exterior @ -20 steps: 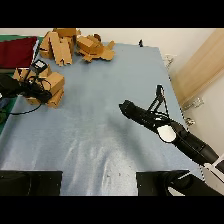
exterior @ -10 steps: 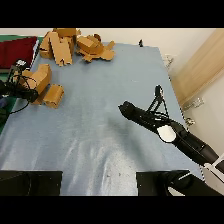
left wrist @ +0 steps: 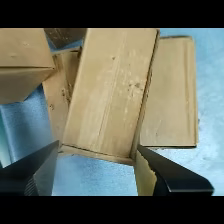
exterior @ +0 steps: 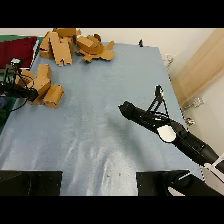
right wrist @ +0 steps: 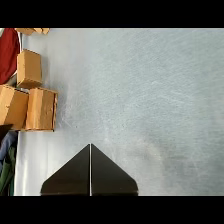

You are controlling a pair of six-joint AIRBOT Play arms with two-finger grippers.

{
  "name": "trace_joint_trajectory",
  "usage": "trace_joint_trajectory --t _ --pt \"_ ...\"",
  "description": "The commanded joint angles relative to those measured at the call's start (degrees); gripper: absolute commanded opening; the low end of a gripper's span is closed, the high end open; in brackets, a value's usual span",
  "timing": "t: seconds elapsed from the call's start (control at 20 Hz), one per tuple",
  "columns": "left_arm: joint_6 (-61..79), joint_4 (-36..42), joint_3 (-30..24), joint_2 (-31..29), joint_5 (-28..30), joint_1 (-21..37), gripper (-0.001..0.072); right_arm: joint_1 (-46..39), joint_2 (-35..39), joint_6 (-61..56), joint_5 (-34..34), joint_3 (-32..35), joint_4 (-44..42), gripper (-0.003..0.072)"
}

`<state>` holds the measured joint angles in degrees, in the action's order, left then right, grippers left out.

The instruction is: Fold the box.

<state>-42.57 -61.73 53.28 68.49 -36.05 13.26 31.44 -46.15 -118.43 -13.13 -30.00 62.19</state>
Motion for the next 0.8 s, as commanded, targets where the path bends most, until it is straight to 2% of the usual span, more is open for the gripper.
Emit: trace_joint_trajectory --t 0.0,0.15,0.3,0.4,0.5,0.6,0.75 --pt "-3.6 0.0 1.7 -2.5 -2.2 0.1 0.0689 0.0 0.0 0.0 -0.7 0.0 0.0 -0.0003" --pt "-3.6 0.0 4.4 -6.0 -5.0 0.1 0.0689 0.0 0.0 0.0 -0.9 0.0 0.0 -0.0003" --pt "-5.6 0.3 5.8 -9.7 -5.2 -0.1 0.0689 0.0 0.0 0.0 -0.9 0.0 0.0 -0.0003" --pt "-6.1 3.8 5.9 -11.4 -7.2 -0.1 0.0689 0.0 0.0 0.0 -0.9 0.0 0.1 -0.0003" --pt "-6.1 7.5 5.9 -12.1 -11.6 -1.2 0.0689 0.0 0.0 0.0 -0.9 0.0 1.2 -0.0003" --pt "-6.2 7.9 5.9 -11.8 -15.9 -5.0 0.0688 0.0 0.0 0.0 -0.9 0.0 3.0 -0.0002" --pt "-9.6 8.0 5.9 -10.1 -16.4 -14.1 0.0669 0.0 -0.5 0.0 -0.9 -0.4 5.4 -0.0002"
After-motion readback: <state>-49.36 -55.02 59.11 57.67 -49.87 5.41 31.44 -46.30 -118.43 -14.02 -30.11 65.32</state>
